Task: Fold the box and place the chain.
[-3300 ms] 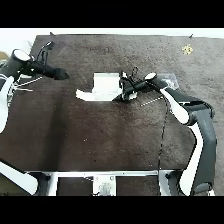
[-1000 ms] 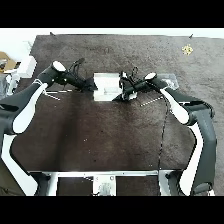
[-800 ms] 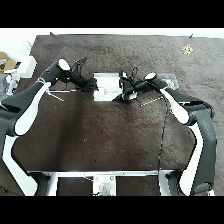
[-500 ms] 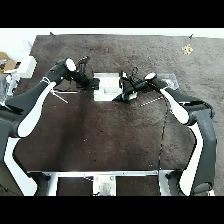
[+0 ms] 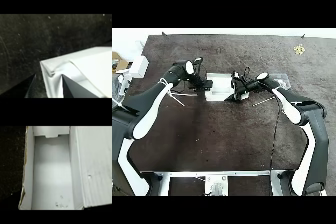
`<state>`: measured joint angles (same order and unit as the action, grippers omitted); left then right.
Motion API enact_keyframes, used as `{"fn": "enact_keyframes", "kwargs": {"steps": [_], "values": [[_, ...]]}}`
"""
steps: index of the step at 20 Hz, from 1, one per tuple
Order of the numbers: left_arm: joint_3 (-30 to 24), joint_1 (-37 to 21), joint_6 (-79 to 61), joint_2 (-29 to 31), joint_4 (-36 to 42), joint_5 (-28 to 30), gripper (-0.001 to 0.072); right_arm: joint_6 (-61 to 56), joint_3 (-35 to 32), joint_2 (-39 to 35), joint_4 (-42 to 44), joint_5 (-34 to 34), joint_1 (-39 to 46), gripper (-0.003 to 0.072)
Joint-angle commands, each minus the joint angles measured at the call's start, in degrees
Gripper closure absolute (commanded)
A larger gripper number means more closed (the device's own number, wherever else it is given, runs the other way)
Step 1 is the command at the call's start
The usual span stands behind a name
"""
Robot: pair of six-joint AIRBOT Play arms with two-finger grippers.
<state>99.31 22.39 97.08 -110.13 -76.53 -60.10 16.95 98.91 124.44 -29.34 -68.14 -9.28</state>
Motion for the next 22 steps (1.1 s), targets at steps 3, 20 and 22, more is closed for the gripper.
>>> {"fn": "enact_keyframes", "kwargs": {"steps": [3, 20, 22], "values": [[7.26, 4.7, 12.52, -3.48, -15.74, -8.39, 0.0356, -0.02, 0.0, -0.02, 0.0, -0.02, -0.07, 0.023], [15.26, 7.26, 18.45, -10.97, -21.14, -15.32, 0.0668, -0.02, 0.0, -0.02, 0.02, -0.02, -0.07, 0.023], [15.26, 7.26, 18.69, -10.97, -20.76, -15.34, 0.0676, -0.02, 0.0, -0.02, 0.0, 0.0, -0.07, 0.023]]}}
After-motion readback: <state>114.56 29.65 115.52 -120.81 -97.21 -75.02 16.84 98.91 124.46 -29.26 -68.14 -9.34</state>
